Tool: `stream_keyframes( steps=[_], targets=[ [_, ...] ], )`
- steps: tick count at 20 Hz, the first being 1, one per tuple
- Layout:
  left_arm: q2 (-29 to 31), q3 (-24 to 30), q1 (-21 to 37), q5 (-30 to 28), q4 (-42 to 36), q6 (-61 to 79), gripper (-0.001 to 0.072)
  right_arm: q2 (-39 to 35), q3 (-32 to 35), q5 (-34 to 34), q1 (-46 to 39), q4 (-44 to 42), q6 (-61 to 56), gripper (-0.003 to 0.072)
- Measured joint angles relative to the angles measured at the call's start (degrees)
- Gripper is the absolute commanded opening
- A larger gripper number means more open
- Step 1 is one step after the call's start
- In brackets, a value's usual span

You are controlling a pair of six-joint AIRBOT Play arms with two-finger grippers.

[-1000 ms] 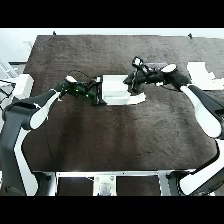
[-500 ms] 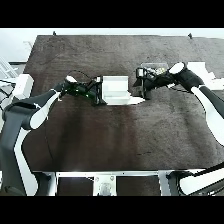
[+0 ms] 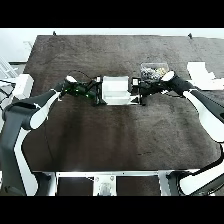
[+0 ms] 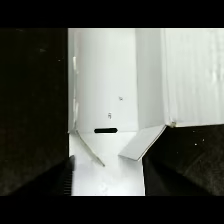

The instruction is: Fold the box and place the chain.

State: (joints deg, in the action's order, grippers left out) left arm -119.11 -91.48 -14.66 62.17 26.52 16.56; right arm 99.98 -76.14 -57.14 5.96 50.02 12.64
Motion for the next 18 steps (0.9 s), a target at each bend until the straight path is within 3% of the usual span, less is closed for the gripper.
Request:
stream_keyframes(
  steps=[1,3,9,12,14,15,17,18],
  targets=[
    [0.0,0.0,0.0,0.0,0.0,0.0,0.0455,0.2,0.0,0.6,0.3,-0.6,0.0,0.0344],
    [0.0,0.0,0.0,0.0,0.0,0.0,0.0455,0.5,0.1,1.6,0.8,-1.8,0.0,0.0269],
    [0.0,0.0,0.1,0.0,0.0,0.0,0.0455,0.8,0.1,3.3,2.3,-5.3,1.0,0.0276],
    [0.0,0.0,0.1,0.0,0.0,0.0,0.0455,1.4,0.1,3.6,3.0,-6.9,1.2,0.0367],
    [0.0,0.0,0.1,0.0,0.0,0.0,0.0455,1.8,0.1,3.7,3.4,-7.5,1.3,0.0381],
    [0.0,0.0,0.1,0.0,0.0,0.0,0.0455,2.1,0.1,3.7,3.6,-7.7,1.4,0.0415],
    [0.0,0.0,0.1,0.0,0.0,0.0,0.0455,2.4,0.1,3.7,3.7,-7.9,1.4,0.0569],
    [0.0,0.0,0.1,0.0,0.0,0.0,0.0455,2.4,0.0,3.7,3.8,-8.0,1.7,0.0571]
  ],
)
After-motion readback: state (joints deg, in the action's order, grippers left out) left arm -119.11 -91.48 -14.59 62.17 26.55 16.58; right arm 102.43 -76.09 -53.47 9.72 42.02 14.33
